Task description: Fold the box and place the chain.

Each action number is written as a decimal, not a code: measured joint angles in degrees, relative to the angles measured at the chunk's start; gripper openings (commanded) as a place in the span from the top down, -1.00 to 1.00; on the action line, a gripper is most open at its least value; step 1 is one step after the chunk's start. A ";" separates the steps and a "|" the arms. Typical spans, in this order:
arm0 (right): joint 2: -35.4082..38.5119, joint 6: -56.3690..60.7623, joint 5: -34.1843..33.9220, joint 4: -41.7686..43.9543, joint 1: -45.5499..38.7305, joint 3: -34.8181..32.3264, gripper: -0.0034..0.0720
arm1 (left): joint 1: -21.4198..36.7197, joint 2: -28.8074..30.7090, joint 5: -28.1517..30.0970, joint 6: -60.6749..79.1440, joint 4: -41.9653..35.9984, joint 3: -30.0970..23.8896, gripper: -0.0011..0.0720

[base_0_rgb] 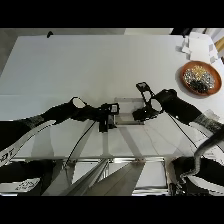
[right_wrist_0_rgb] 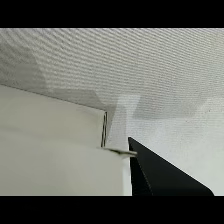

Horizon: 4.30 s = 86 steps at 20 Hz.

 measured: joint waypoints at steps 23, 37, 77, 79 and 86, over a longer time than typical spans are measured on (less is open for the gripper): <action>-3.39 2.27 1.29 -0.35 1.62 0.17 0.73 | -0.02 0.00 -0.07 -0.15 -0.13 0.00 0.23; -3.37 1.70 0.74 0.02 1.70 0.13 0.37 | -0.02 0.00 0.00 0.04 0.04 0.00 0.23; 35.28 -8.07 11.15 -4.79 3.23 0.07 -0.23 | -0.02 0.00 -0.02 -0.02 0.00 0.00 0.23; 35.50 -8.07 11.28 -4.98 3.23 0.07 -0.22 | -0.02 0.00 -0.02 -0.02 0.00 0.00 0.23; 35.71 -8.02 10.88 -5.22 3.23 0.07 -0.22 | -0.02 0.00 -0.02 -0.02 0.00 0.00 0.23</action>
